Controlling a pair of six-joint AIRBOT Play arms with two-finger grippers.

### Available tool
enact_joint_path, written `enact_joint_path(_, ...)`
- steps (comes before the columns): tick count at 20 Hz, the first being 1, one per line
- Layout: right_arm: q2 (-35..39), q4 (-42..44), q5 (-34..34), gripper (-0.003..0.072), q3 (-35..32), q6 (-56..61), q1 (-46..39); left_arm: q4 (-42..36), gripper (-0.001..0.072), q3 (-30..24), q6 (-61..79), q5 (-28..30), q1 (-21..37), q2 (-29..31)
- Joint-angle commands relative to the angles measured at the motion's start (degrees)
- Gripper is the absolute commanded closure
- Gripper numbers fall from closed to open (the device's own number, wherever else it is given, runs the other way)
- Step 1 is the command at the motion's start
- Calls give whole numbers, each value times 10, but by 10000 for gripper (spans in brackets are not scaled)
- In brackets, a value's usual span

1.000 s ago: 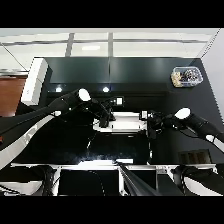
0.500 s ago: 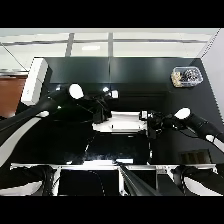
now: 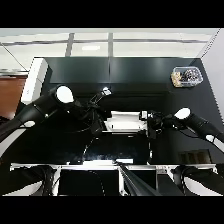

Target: Fold the box and place the chain.

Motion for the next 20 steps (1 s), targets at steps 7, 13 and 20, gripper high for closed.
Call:
enact_joint_path(7, 0, 0, 1, 504, 0, 0, 0, -310, 685, -26, 173, 317, -2, -60)
enact_joint_path(13, 0, 0, 1, 504, 0, 0, 0, -153, 685, 16, 166, 268, -2, -122)
enact_joint_path(20, 0, 0, 0, 504, 0, 0, 0, -119, 685, 34, 165, 210, -5, -163)
